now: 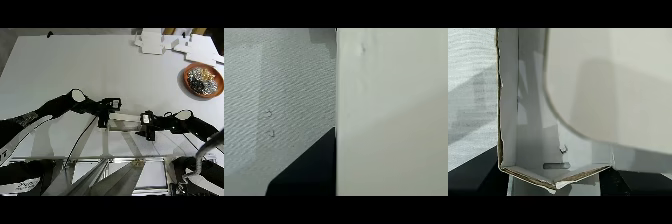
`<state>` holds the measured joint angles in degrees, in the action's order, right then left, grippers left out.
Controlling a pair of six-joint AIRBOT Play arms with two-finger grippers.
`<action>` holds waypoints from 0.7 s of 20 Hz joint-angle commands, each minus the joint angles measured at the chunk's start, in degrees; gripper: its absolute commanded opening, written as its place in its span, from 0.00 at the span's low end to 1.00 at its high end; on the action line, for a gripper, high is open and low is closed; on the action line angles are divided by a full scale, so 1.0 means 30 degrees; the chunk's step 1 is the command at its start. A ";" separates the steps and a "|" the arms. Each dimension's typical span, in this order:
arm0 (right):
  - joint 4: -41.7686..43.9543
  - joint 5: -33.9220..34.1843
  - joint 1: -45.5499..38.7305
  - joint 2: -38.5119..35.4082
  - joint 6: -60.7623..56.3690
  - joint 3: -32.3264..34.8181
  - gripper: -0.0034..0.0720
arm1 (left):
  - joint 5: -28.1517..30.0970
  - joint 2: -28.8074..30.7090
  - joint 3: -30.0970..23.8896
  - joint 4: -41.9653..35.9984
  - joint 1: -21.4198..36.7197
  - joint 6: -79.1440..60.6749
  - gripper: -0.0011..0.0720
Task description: Fold the box and place the chain.
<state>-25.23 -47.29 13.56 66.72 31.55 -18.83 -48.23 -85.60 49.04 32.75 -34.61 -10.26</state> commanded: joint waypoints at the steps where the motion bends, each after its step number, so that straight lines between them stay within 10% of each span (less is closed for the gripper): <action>1: 0.0000 0.0000 0.0015 0.0000 -0.0007 0.0007 0.46 | -0.0015 0.0007 0.0007 -0.0328 -0.0036 0.0015 0.03; 3: 0.0000 0.0000 0.0015 0.0000 -0.0007 0.0007 0.46 | -0.0015 0.0029 0.0007 -0.0328 -0.0022 0.0080 0.24; 6: 0.0000 0.0000 0.0015 0.0000 -0.0007 0.0007 0.46 | -0.0073 0.0073 0.0007 -0.0328 0.0022 0.0182 0.91; 14: 0.0000 -0.0007 0.0015 0.0000 -0.0007 0.0007 0.46 | -0.0211 0.1399 0.0007 0.0597 0.0401 0.1209 0.92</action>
<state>-25.26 -47.35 13.63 66.76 31.55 -18.76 -48.64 -83.09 49.01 32.91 -33.89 -8.45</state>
